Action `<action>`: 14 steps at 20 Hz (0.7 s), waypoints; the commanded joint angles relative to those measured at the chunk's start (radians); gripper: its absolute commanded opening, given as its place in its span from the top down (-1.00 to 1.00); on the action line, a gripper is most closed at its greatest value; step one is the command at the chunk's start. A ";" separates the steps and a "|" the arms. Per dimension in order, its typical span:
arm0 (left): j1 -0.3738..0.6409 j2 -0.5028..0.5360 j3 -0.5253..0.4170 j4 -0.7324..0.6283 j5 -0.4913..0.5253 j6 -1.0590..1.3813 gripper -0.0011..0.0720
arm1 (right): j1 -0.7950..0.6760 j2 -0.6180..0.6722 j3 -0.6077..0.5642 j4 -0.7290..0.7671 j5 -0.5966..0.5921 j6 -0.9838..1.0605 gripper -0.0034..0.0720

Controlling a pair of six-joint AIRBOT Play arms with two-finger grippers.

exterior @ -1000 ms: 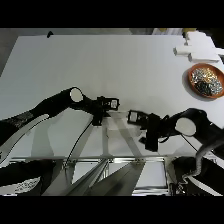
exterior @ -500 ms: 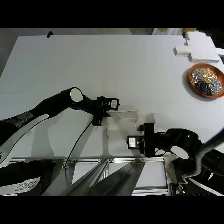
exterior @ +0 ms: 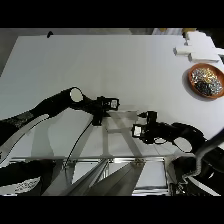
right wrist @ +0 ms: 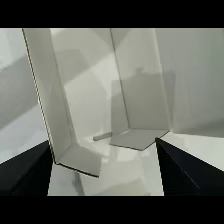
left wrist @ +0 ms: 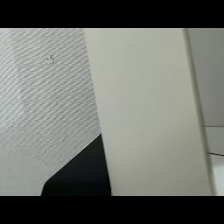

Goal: Fold the box and place the chain.

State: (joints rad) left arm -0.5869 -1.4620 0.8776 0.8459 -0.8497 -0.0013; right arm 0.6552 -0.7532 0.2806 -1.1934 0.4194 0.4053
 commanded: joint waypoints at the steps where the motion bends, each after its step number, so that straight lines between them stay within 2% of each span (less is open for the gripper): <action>1: -0.001 0.000 0.000 0.000 0.000 0.000 0.94 | -0.064 0.001 0.000 0.257 -0.015 -0.301 -0.94; 3: 0.000 0.000 0.000 0.000 0.000 0.000 0.94 | -0.117 0.001 0.000 0.345 0.004 -0.394 -0.93; 8: 0.000 0.000 0.000 0.000 0.000 0.000 0.94 | -0.264 -0.006 0.002 0.387 0.137 -0.441 -0.93; 11: -0.001 0.000 0.000 0.000 0.000 0.000 0.94 | -0.317 -0.055 0.024 0.530 0.232 -0.542 -0.93; 14: 0.000 0.000 0.000 0.000 0.000 0.000 0.94 | -0.319 -0.124 0.038 0.619 0.246 -0.653 -0.93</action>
State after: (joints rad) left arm -0.5869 -1.4620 0.8776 0.8455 -0.8501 -0.0017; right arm 0.3584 -0.8261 0.3058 -0.6846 0.6147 -0.1364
